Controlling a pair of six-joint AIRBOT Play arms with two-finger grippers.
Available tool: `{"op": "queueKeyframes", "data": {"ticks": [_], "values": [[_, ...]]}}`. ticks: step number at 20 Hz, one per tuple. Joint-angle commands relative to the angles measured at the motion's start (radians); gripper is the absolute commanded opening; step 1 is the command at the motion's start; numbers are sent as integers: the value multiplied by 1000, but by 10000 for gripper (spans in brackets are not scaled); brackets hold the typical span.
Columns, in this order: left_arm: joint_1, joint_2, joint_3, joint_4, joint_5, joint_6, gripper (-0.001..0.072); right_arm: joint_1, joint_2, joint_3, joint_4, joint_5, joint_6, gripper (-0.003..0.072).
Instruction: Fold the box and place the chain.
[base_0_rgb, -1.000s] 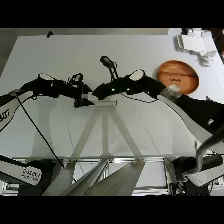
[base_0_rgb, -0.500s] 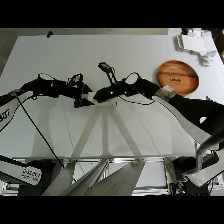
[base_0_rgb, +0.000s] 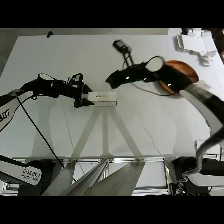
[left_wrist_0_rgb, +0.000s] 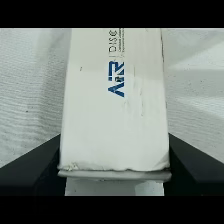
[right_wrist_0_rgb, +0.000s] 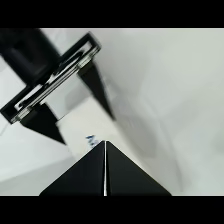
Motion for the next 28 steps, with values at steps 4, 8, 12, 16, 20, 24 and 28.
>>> {"op": "queueKeyframes", "data": {"ticks": [4, 8, 12, 16, 20, 24, 28], "values": [[0, 0, 1, 2, 0, 3, 375, -264, 233, 0, -539, 207, 286, 13], [0, 0, 1, 1, -1, 3, 375, -434, 246, 0, -767, 363, 454, 13], [-1, 0, 1, 1, 0, 3, 375, -566, 237, -1, -768, 393, 538, 13], [-3, 0, 1, 2, -1, -24, 375, -612, 229, -1, -766, 393, 549, 13], [-3, 4, 1, -3, -3, -54, 202, -612, 221, -1, -762, 378, 549, 13], [6, 93, 1, 10, -96, -158, 12, -612, 221, 0, -751, 377, 549, 13], [9, 293, 1, 142, -121, -497, 8, -612, 221, 0, -751, 377, 548, 13]]}}
